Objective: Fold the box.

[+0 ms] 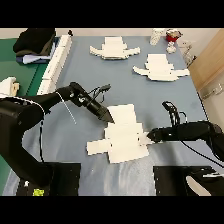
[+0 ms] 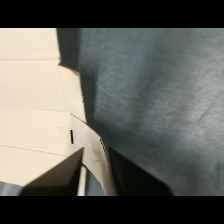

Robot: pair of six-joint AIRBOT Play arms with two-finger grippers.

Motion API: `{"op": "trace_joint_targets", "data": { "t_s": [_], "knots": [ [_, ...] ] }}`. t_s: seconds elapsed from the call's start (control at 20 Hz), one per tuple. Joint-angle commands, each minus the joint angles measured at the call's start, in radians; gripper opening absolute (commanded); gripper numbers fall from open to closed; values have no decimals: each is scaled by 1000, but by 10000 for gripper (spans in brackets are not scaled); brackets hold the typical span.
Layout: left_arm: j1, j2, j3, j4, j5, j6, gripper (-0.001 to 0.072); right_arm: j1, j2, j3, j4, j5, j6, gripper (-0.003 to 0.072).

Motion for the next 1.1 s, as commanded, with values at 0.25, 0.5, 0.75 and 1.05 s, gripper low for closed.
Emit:
{"op": "trace_joint_targets", "data": {
  "t_s": [0.25, 0.5, 0.75, 1.05],
  "knots": [
    [-2, 75, 30, 45, 29, 271, 10, -11, -1, 19, -401, 181, 291, 439],
    [-3, 232, -70, 93, 169, 408, 8, -11, -1, 100, -444, 262, 432, 439],
    [-78, 476, -255, 90, 395, 581, 8, -11, -1, 119, -444, 307, 506, 439],
    [-325, 771, -545, 41, 877, 740, 8, -11, -1, 119, -443, 328, 506, 439]
  ]
}}
